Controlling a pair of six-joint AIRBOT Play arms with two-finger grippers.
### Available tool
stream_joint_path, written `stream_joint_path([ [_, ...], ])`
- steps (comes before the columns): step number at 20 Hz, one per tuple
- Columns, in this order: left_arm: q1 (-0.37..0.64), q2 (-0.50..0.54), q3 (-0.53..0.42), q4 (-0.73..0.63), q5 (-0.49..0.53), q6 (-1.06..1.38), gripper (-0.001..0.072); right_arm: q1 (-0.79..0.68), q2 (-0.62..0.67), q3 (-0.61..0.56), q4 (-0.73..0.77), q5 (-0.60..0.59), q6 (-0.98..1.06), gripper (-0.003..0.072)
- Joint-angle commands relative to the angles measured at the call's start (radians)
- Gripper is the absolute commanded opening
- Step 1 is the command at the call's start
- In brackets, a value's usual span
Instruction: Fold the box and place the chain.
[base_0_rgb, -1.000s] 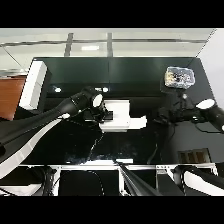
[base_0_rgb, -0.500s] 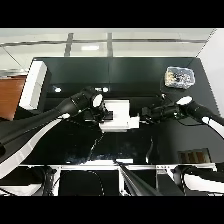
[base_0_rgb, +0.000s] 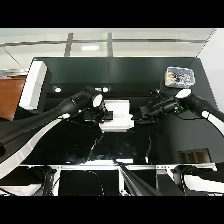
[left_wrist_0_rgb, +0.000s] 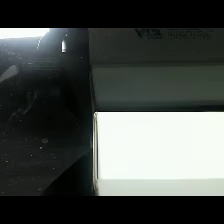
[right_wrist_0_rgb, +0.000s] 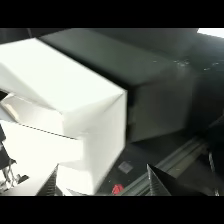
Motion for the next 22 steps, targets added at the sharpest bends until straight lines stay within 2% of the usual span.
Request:
stream_joint_path([
  [1,0.001,0.0,0.001,0.0,0.0,0.0,0.0023,0.021,-0.001,0.03,-0.001,0.028,0.022,0.0468],
  [5,0.001,0.0,0.001,0.0,0.0,0.0,0.0023,0.085,-0.001,0.07,-0.018,0.007,0.093,0.0467],
  [13,0.001,0.0,0.001,0.0,0.001,0.0,0.0023,0.196,-0.001,0.184,-0.237,-0.068,0.332,0.0467],
  [15,0.001,0.0,0.001,0.0,0.001,0.0,0.0023,0.222,-0.001,0.192,-0.259,-0.08,0.369,0.0353],
  [22,0.001,0.0,0.001,0.0,0.001,0.0,0.0024,0.307,-0.001,0.198,-0.352,-0.153,0.45,0.0353],
])
